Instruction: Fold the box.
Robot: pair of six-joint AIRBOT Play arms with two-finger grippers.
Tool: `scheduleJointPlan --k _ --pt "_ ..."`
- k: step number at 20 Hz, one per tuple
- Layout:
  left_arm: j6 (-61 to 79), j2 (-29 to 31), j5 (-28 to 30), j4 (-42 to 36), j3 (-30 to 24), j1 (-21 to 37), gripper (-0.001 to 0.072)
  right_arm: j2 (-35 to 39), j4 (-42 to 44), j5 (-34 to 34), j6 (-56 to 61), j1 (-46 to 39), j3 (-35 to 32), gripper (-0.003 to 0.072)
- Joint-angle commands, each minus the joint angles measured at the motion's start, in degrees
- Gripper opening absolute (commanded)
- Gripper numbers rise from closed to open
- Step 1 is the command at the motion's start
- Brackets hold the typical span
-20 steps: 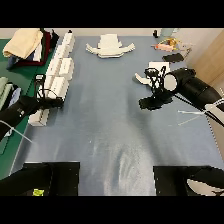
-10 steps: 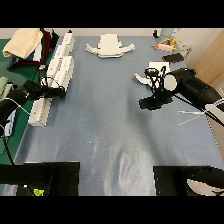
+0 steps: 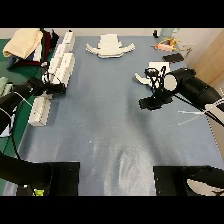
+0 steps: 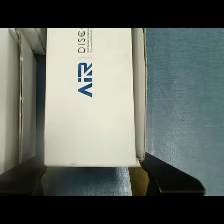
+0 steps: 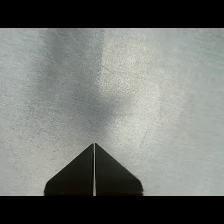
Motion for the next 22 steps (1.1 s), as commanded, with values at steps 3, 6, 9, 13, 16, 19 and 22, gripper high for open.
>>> scheduleJointPlan --k 3,6,9,13,16,19,22 --pt "-0.07 -1.09 0.94 0.04 0.37 0.07 0.0525 -0.02 0.00 0.02 0.00 -0.02 0.04 0.0005" --pt "-0.09 -1.09 0.90 0.04 0.37 0.07 0.0525 -0.02 0.00 0.00 0.00 -0.02 0.02 0.0005" --pt "-0.28 -1.09 0.87 -0.22 0.37 0.07 0.0525 -0.02 0.00 0.00 0.00 -0.02 0.04 0.0005" --pt "-0.28 -1.09 0.68 -0.22 0.37 0.04 0.0529 -0.02 0.00 0.02 0.02 -0.02 0.04 0.0005" --pt "-0.28 -1.09 0.68 -0.20 0.37 0.07 0.0554 -0.02 0.00 0.00 0.00 -0.02 0.04 0.0005" --pt "-0.28 -1.09 0.66 -0.20 0.37 0.07 0.0556 -0.02 0.00 0.02 0.00 -0.02 0.04 0.0005" --pt "-0.28 -1.09 -0.17 -0.17 0.37 0.07 0.0702 -0.02 0.00 0.02 0.00 -0.02 0.04 0.0005"
